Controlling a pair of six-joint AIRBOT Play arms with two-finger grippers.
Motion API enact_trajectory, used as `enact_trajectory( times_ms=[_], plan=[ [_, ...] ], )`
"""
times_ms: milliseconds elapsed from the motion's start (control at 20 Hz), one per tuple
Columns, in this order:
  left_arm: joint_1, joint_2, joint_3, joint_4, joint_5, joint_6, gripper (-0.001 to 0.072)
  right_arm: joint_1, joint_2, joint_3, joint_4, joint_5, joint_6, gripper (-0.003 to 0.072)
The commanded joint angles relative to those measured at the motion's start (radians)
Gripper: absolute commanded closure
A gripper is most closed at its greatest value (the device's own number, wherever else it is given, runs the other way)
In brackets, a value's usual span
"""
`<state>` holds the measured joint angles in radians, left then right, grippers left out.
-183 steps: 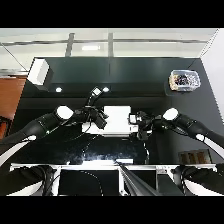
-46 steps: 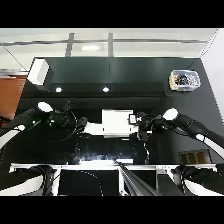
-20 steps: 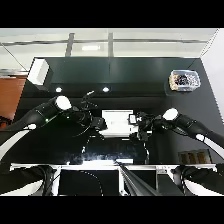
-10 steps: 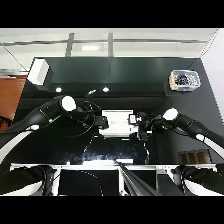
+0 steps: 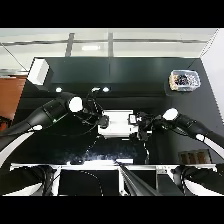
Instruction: Fold the box and place the chain.
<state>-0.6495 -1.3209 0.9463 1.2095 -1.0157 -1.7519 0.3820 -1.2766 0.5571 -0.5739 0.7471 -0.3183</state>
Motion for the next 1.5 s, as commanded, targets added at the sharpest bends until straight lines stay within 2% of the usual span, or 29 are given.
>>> enact_trajectory(
  times_ms=[0,100,350,450,650,750,1200,1450],
  plan=[
    [-0.004,0.0,0.014,-0.014,-0.057,-0.01,0.0045,0.001,0.0,0.001,0.0,0.0,0.0,0.0448],
    [-0.004,0.0,0.015,-0.05,-0.056,-0.01,0.0153,0.001,0.0,0.001,0.0,0.0,0.0,0.0449],
    [-0.024,0.0,0.015,-0.093,-0.029,-0.01,0.0156,0.001,0.0,0.001,0.0,0.0,0.0,0.0449],
    [-0.032,0.0,0.015,-0.093,-0.014,-0.011,0.0217,0.001,0.0,0.001,0.0,0.0,0.0,0.0449],
    [-0.037,0.0,0.015,-0.076,-0.01,-0.027,0.0232,0.001,0.0,0.001,0.0,0.0,0.0,0.0449],
    [-0.041,0.0,0.015,-0.022,-0.009,-0.077,0.031,0.001,0.0,0.001,0.0,0.0,0.0,0.0449],
    [-0.129,-0.003,0.015,0.172,-0.009,-0.269,0.0316,0.001,0.0,0.001,0.0,0.0,0.0,0.0449],
    [-0.175,-0.045,0.024,0.2,-0.021,-0.328,0.0317,0.001,0.0,0.001,0.0,0.0,0.0,0.0449]
  ],
)
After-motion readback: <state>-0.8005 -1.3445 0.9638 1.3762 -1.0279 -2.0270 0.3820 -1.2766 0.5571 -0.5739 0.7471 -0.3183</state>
